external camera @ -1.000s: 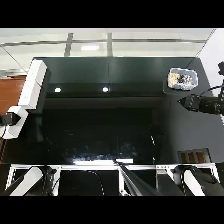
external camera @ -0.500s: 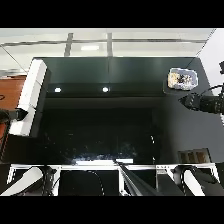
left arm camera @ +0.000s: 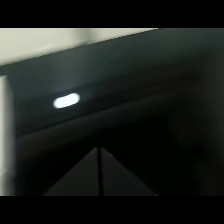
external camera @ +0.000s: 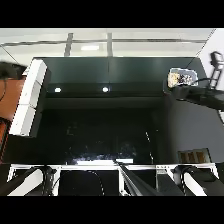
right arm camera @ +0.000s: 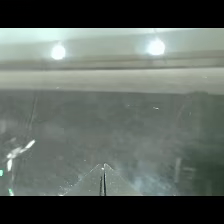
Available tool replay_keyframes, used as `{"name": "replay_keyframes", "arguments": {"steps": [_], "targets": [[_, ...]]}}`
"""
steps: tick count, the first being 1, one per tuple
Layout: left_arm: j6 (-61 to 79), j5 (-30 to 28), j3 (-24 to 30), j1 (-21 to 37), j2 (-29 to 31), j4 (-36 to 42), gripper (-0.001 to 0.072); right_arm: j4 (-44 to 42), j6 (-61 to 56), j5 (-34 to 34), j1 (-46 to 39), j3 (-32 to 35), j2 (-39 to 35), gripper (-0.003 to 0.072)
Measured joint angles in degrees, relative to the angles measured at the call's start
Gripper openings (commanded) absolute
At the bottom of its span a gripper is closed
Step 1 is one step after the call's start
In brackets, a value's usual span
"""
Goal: Fold the box and place the chain.
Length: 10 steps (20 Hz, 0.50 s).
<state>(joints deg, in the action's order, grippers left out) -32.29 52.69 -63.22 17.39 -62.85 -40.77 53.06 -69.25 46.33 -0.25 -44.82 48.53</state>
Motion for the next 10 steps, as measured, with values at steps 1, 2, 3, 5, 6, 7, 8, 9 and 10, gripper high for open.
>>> {"name": "replay_keyframes", "arguments": {"steps": [1,2,3,5,6,7,8,9,10], "targets": [[-1.2,1.8,-0.6,-4.0,0.1,1.2,0.0017,2.9,0.0,-1.1,2.7,0.0,1.6,0.0017],[-2.3,3.4,-0.5,-7.6,0.4,1.7,0.0017,6.1,0.0,-1.9,4.8,0.0,3.3,0.0017],[-3.9,4.0,0.7,-11.4,0.8,1.2,0.0018,9.4,0.0,-2.5,6.3,0.0,5.1,0.0017],[-8.9,1.7,5.0,-17.4,2.6,-3.0,0.0022,14.6,-0.4,-3.5,8.0,0.0,8.8,0.0018],[-12.0,-0.3,7.8,-19.4,3.7,-5.7,0.0022,16.4,-0.6,-3.6,8.5,0.0,10.3,0.0018],[-14.5,-2.3,10.4,-20.6,4.8,-7.8,0.0023,17.8,-0.7,-3.9,8.8,0.0,11.4,0.0018],[-16.4,-4.2,12.7,-21.3,5.8,-9.4,0.0024,18.8,-0.9,-3.9,9.0,0.0,12.2,0.0018],[-17.9,-5.5,14.9,-21.6,6.5,-10.7,0.0024,19.4,-0.9,-4.0,9.1,0.0,12.8,0.0018],[-18.9,-6.3,16.7,-21.6,7.0,-11.8,0.0024,19.9,-1.1,-4.0,9.2,0.0,13.2,0.0018]]}}
